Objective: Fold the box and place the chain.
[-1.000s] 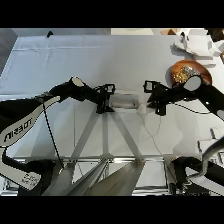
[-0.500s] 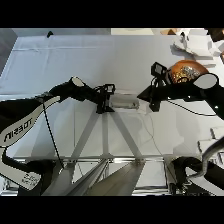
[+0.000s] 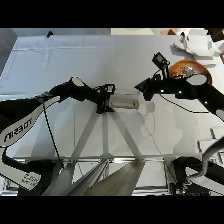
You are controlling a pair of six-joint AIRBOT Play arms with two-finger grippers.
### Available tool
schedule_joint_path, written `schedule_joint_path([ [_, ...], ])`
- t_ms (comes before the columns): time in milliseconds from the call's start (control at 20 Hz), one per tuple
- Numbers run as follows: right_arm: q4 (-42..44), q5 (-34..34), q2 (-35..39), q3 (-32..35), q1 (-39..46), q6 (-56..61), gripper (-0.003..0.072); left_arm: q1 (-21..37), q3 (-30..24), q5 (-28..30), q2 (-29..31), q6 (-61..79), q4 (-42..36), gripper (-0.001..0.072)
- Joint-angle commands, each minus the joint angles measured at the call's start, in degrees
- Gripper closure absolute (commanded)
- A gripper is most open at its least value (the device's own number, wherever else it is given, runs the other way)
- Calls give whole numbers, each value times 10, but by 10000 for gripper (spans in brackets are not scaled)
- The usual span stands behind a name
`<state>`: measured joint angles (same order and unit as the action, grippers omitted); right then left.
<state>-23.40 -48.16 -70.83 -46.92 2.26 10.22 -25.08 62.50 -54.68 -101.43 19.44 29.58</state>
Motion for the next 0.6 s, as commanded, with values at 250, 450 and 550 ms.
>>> schedule_joint_path([
  [250,-52,-166,2,-4,0,-40,681,0,0,0,0,0,0,522],
  [450,-123,-118,1,-4,0,-10,681,0,0,0,0,0,0,522],
  [550,-112,-74,1,-4,0,-10,681,0,0,0,0,0,0,522],
])
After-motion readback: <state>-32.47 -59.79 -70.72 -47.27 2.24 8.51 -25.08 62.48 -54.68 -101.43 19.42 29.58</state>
